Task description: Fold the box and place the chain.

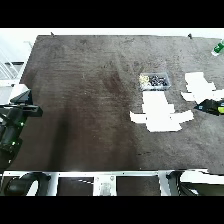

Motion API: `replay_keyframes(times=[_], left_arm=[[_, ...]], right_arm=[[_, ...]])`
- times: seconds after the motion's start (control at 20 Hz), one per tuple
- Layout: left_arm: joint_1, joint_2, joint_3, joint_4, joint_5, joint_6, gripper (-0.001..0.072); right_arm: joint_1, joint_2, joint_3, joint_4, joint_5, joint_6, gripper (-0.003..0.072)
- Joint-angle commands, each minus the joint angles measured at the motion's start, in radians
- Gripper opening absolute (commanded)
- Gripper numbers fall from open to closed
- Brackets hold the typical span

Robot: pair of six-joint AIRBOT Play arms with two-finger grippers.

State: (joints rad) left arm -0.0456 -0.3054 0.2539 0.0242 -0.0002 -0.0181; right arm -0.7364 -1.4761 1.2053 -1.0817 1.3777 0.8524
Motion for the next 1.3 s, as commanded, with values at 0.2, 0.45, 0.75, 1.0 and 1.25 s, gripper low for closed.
replay_keyframes(times=[0.2, 0.45, 0.75, 1.0, 1.25], left_arm=[[0.0, 0.001, 0.001, 0.0, 0.0, 0.0, 0.002], [0.0, 0.001, 0.001, 0.0, 0.0, 0.0, 0.002], [0.0, 0.001, 0.001, 0.0, 0.0, 0.0, 0.002], [0.0, 0.001, 0.001, 0.0, 0.0, 0.0, 0.002], [0.0, 0.001, 0.0, 0.0, 0.0, 0.0, 0.002]], right_arm=[[0.039, -0.126, 0.011, -0.037, 0.032, -0.022, 0.0555], [0.056, -0.182, 0.01, -0.018, 0.045, -0.023, 0.0555], [0.064, -0.246, 0.008, 0.053, 0.095, -0.053, 0.0553], [0.067, -0.272, 0.004, 0.07, 0.144, -0.109, 0.0299], [0.067, -0.267, -0.002, 0.156, 0.228, -0.142, 0.0011]])
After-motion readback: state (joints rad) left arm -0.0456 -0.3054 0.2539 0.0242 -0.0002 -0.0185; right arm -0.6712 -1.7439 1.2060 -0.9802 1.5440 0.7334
